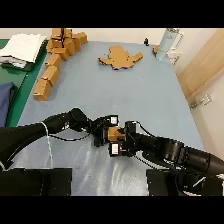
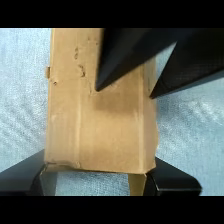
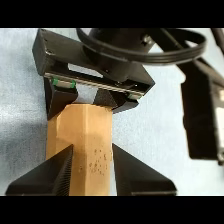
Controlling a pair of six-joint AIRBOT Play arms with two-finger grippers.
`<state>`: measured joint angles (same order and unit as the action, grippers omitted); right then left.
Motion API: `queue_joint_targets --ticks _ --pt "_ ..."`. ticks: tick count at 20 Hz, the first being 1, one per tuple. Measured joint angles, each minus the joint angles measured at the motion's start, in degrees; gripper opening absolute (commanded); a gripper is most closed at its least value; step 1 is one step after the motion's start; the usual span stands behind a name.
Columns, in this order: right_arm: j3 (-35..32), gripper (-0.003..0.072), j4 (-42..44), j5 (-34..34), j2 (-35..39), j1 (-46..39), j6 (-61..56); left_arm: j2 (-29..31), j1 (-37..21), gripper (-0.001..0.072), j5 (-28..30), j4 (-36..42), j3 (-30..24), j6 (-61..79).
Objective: Fold the box.
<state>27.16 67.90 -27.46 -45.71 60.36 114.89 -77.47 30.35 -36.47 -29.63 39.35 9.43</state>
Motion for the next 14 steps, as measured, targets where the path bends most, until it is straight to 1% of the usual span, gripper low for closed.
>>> queue_joint_targets --ticks 5,6,7,14 --pt "0.0 0.0391 -0.09 0.02 -0.48 -0.24 0.0 0.0 0.0 0.0404 0.0 0.0 0.0 0.0" --pt "0.04 0.047 -0.09 0.02 -0.55 -0.24 0.0 0.0 0.0 0.0404 -0.02 0.0 0.0 0.0" --pt "0.13 0.0487 0.09 0.04 -0.59 -0.24 0.0 0.0 0.0 0.0404 0.0 0.0 0.0 0.0" --pt "0.46 0.0487 1.86 0.46 -2.84 -0.26 0.0 0.0 0.0 0.0404 0.0 0.0 0.0 0.0"
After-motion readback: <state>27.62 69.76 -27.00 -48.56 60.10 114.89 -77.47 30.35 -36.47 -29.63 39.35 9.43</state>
